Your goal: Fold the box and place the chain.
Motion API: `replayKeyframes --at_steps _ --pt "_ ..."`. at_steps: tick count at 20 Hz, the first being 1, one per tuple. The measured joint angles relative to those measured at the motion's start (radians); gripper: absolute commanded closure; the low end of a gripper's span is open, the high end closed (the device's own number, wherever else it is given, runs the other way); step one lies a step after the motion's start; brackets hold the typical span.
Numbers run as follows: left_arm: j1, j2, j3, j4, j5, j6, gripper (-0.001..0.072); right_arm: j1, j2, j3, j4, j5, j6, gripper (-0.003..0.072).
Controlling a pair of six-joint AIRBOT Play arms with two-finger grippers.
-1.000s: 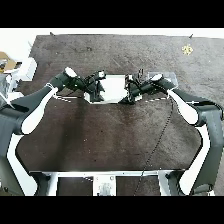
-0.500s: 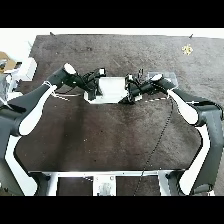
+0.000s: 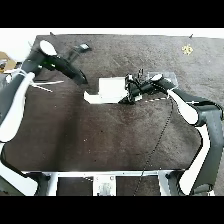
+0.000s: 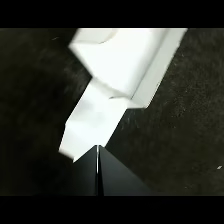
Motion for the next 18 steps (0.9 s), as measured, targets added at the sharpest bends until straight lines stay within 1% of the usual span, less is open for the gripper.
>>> replayKeyframes --at_steps 3,4,6,9,13,15,18 --pt "0.071 0.031 -0.016 -0.003 -0.037 -0.178 0.07 0.0 0.0 0.0 0.0 0.0 0.0 0.0096" --pt "0.084 0.035 -0.035 -0.012 -0.047 -0.217 0.0701 0.0 0.0 0.0 0.0 0.0 0.0 0.0096" --pt "0.103 0.043 -0.096 -0.035 -0.03 -0.28 0.07 0.0 0.0 0.0 0.0 0.0 0.0 0.0096" --pt "0.117 0.047 -0.224 -0.075 0.055 -0.33 0.07 0.0 0.0 0.0 0.0 0.0 0.0 0.0096" --pt "0.124 0.049 -0.39 -0.151 0.229 -0.367 0.0701 0.0 0.0 0.0 0.0 0.0 0.0 0.0096" --pt "0.124 0.045 -0.445 -0.18 0.277 -0.373 0.0701 0.0 0.0 0.0 0.0 0.0 0.0 0.0096" --pt "0.124 0.028 -0.495 -0.233 0.32 -0.373 0.0701 0.0 0.0 0.0 0.0 0.0 0.0 0.0096"
